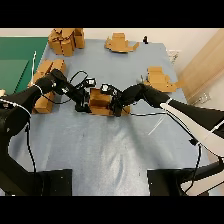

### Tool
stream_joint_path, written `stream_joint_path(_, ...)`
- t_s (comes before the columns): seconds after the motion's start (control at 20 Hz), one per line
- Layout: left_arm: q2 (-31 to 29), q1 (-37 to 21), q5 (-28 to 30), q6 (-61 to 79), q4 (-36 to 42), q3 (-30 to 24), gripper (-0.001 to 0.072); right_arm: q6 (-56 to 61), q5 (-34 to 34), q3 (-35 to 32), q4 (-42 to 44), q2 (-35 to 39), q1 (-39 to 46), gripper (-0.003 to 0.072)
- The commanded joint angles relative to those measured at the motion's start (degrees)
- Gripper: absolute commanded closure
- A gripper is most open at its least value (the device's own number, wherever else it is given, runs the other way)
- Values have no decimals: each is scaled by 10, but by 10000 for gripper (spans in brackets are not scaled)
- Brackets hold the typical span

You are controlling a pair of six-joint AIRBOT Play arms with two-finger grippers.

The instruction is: Fold the box.

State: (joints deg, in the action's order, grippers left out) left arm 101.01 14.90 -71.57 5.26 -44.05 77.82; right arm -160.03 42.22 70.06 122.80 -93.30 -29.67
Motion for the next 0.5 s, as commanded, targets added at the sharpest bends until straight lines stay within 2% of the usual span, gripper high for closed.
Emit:
stream_joint_path(0.0,0,0,0,-2,3,0,651,-20,10,0,46,-11,-1,528)
stream_joint_path(0.45,0,1,-2,-2,3,0,651,-26,13,0,60,-21,-1,493)
